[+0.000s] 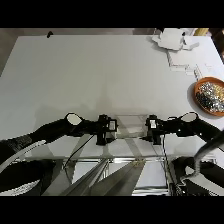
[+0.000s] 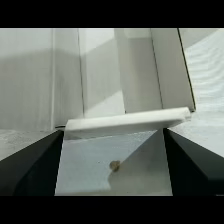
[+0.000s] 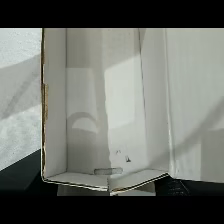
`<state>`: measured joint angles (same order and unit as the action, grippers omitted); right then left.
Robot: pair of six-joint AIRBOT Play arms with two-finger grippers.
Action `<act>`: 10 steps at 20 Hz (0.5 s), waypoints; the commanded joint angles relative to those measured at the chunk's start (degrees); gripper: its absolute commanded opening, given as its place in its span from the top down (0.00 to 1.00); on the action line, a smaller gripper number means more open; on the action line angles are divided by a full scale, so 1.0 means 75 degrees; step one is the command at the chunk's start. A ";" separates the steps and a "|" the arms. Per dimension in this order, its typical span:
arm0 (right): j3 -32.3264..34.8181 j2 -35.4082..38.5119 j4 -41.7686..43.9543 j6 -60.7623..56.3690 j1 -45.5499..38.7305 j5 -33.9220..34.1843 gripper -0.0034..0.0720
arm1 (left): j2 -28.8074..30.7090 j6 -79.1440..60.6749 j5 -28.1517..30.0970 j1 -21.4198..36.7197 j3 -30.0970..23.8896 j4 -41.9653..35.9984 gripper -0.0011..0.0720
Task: Fold the box and place the chain.
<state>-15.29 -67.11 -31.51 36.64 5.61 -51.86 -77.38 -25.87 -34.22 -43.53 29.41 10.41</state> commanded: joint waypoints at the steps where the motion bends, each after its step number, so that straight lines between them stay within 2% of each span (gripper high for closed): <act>1: -0.0006 0.0003 0.0035 -0.0047 0.0006 0.0009 0.42 | -0.0009 0.0044 -0.0213 -0.0006 0.0003 -0.0125 0.03; 6: -0.0006 0.0003 0.0035 -0.0047 0.0006 0.0009 0.42 | -0.0009 0.0052 -0.0326 0.0009 0.0000 -0.0023 0.03; 10: -0.0006 0.0003 0.0035 -0.0047 0.0006 0.0009 0.42 | 0.0003 0.0268 -0.0778 0.0393 -0.0079 0.0417 0.03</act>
<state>-15.29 -67.11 -31.03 36.10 5.58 -51.75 -77.43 -24.86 -38.33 -42.09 29.23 10.52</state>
